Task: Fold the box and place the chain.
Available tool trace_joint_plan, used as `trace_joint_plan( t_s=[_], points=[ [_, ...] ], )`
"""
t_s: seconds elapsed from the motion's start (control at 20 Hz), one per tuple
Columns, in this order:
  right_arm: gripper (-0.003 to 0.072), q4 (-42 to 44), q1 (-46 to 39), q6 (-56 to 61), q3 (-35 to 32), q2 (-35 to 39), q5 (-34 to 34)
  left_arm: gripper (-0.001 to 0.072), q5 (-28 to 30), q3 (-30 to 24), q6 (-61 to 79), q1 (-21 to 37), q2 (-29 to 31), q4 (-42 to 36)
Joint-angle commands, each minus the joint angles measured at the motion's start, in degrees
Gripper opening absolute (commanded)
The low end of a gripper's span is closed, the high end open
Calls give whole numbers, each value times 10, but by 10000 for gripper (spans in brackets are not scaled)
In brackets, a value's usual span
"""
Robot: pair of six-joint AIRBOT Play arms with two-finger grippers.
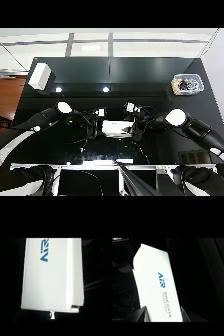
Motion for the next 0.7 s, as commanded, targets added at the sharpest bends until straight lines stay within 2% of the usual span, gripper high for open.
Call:
trace_joint_plan(
  t_s=[0.0, 0.05, 0.1, 0.15, 0.2, 0.65],
  points=[
    [495, 0, 0, 0, 0, 0, 7, 394, 0, 0, 0, 0, 0, 0],
    [494, 0, 0, 0, 0, 0, 14, 394, 0, 0, 0, 0, 0, 0],
    [421, -1, 0, 0, 0, 0, 17, 394, 0, 0, 0, 0, 0, 0],
    [292, -1, 0, 0, 0, 0, 18, 394, 0, 0, 0, 0, 0, 0],
    [272, -1, 0, 0, 0, 0, 17, 394, 0, 0, 0, 0, 0, 0],
    [270, -15, 0, 2, 0, 0, 20, 394, 0, 0, 0, 0, 0, 0]
  ],
)
